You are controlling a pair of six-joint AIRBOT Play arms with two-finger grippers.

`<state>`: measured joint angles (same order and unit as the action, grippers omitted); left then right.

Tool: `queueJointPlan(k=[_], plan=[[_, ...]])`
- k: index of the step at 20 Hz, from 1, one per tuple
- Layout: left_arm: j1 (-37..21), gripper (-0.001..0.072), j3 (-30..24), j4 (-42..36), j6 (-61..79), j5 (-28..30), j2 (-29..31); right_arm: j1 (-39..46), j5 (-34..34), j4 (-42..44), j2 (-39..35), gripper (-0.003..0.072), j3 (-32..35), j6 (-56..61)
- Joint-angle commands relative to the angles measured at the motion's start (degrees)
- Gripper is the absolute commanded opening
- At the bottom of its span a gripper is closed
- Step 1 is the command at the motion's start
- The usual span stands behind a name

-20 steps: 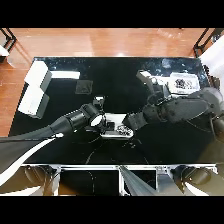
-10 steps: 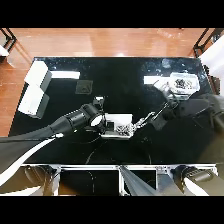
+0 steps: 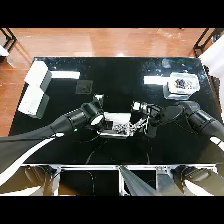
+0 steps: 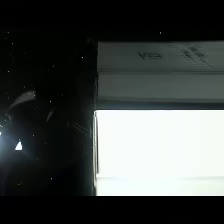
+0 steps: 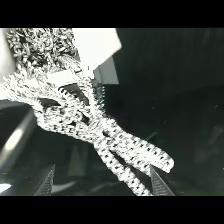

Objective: Fold the box and place the chain.

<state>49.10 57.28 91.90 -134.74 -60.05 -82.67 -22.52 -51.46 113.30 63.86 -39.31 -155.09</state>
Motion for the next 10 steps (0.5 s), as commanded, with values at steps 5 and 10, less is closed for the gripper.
queueJointPlan(k=[5, 10], plan=[[-0.04, 0.0022, 0.13, -0.92, -0.11, 0.46, -1.31, -0.63, 2.97, 4.42, 3.43, 0.0699, 0.11, -12.63], [-0.11, 0.0022, 0.13, -0.94, -0.09, 0.39, -1.31, -0.33, 3.98, 5.60, 6.86, 0.0699, 0.09, -16.00]])
